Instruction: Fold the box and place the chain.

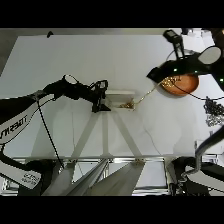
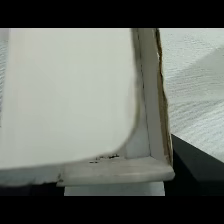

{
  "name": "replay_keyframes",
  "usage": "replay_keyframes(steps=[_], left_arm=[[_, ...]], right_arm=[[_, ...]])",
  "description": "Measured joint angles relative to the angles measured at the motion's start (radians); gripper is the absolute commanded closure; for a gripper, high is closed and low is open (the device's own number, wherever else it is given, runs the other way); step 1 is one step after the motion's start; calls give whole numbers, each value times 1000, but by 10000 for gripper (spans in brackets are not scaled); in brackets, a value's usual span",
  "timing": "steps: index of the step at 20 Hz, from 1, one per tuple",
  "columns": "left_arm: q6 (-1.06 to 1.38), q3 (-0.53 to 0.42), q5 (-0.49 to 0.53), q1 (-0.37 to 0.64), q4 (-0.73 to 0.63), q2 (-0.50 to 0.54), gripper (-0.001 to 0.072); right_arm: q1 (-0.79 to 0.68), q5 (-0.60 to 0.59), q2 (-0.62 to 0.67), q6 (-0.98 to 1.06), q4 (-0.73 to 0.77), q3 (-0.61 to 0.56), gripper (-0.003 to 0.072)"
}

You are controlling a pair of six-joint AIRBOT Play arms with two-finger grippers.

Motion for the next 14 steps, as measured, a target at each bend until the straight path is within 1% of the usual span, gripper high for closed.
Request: replay_keyframes(steps=[2, 5, 8, 12, 14], left_arm=[[0, 0, 0, 0, 0, 0, 452], [0, 0, 0, 0, 0, 0, 452], [0, 0, 0, 0, 0, 0, 452], [0, 0, 0, 0, 0, 0, 452], [0, 0, 0, 0, 0, 0, 452]], right_arm=[[-74, -44, -18, 72, -64, 0, -14], [-143, -79, -86, 195, -127, 0, -16], [-157, -132, -174, 301, -165, 0, -16], [-121, -195, -275, 430, -204, 0, -7], [-97, -215, -313, 481, -212, 1, 118]])
